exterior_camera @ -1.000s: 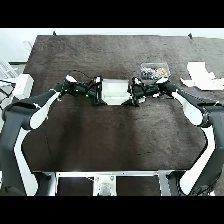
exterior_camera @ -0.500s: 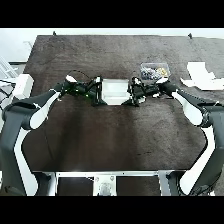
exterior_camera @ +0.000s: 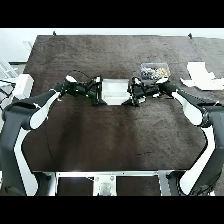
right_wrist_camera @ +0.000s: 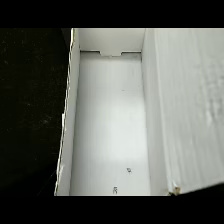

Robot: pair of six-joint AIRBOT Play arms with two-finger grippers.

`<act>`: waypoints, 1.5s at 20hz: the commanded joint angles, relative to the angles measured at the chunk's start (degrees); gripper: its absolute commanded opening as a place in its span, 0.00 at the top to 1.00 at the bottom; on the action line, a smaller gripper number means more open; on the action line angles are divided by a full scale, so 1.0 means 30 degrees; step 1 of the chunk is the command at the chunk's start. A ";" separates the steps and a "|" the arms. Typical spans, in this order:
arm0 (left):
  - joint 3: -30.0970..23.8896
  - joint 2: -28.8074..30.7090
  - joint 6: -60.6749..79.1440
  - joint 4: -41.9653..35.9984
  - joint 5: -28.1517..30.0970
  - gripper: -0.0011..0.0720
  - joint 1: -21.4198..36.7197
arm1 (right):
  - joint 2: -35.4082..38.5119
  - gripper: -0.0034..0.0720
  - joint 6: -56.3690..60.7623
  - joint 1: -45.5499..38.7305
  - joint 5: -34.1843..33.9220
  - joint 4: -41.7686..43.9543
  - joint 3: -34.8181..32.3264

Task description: Fold the box and place the chain.

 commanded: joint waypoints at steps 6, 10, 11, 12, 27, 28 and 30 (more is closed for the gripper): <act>0.0000 -0.0007 0.0015 0.0000 0.0015 0.36 0.0007 | 0.0007 0.18 -0.0015 0.0015 0.0015 0.0138 0.0000; 0.0000 -0.0007 0.0007 0.0000 0.0000 0.36 0.0007 | 0.0022 0.14 0.0058 0.0015 0.0138 0.0109 0.0007; 0.0000 -0.0007 0.0007 0.0000 0.0000 0.36 0.0007 | 0.0087 0.03 0.0153 -0.0058 0.0219 -0.0095 0.0007; 0.0000 -0.0007 0.0007 0.0000 0.0000 0.36 0.0007 | 0.0240 0.00 0.0656 -0.0153 0.0219 -0.0240 0.0007; 0.0000 -0.0007 0.0007 0.0007 -0.0051 0.36 0.0007 | 0.4328 0.00 0.3198 -0.2127 0.1457 -0.1851 0.0000; 0.0000 -0.0007 0.0007 0.0007 -0.0044 0.36 0.0007 | 0.4291 0.00 0.3563 -0.2004 0.1450 -0.1282 -0.0146; 0.0000 -0.0007 0.0007 0.0007 -0.0058 0.36 0.0007 | 0.4291 0.76 0.3621 -0.1792 0.1435 -0.0372 -0.0590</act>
